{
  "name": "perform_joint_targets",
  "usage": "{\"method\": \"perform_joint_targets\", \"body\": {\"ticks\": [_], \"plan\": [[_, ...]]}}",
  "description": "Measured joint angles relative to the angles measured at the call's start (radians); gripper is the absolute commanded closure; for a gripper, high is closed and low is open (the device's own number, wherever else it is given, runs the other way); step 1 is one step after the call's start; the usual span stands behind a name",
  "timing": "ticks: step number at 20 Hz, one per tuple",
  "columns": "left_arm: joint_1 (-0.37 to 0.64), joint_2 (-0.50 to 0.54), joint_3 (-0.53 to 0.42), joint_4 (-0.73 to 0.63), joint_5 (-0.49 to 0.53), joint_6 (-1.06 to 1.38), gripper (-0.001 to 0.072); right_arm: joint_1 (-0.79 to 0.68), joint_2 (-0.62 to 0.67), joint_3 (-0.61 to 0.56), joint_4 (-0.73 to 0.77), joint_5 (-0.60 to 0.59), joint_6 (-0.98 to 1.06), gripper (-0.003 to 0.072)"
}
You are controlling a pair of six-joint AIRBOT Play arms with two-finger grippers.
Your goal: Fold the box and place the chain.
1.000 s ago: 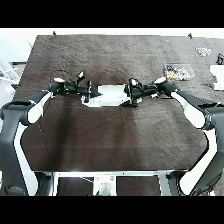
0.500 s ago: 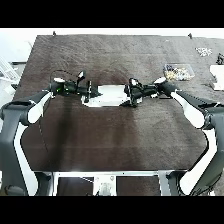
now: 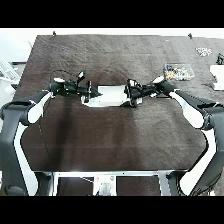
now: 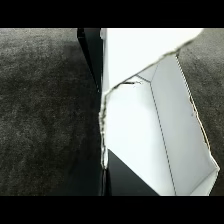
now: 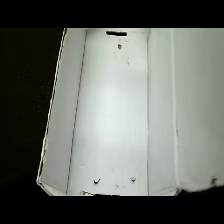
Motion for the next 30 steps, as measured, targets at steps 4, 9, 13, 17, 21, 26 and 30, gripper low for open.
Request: {"method": "perform_joint_targets", "body": {"ticks": [4, 9, 13, 17, 21, 26, 30], "plan": [[0.000, 0.000, 0.000, 0.000, 0.000, 0.000, 0.0689, 0.000, 0.000, 0.002, -0.003, 0.000, 0.002, 0.0053], [0.000, 0.000, 0.000, 0.000, 0.000, 0.000, 0.0689, 0.000, 0.000, 0.002, -0.005, 0.000, 0.003, 0.0119], [0.000, 0.000, 0.000, 0.000, 0.000, 0.000, 0.0689, 0.000, 0.000, 0.002, -0.005, 0.000, 0.003, 0.0119], [0.000, 0.000, 0.000, 0.000, 0.000, 0.000, 0.0689, 0.000, 0.000, 0.002, -0.005, 0.000, 0.003, 0.0119], [0.000, 0.000, 0.000, 0.000, 0.000, 0.000, 0.0689, 0.000, 0.000, 0.002, -0.005, 0.000, 0.003, 0.0119], [0.000, 0.000, 0.000, 0.000, 0.000, 0.000, 0.0689, 0.000, 0.000, 0.002, -0.005, 0.000, 0.003, 0.0119], [0.000, 0.000, 0.000, 0.000, 0.000, 0.000, 0.0689, 0.000, 0.000, 0.002, -0.005, 0.000, 0.003, 0.0119]]}}
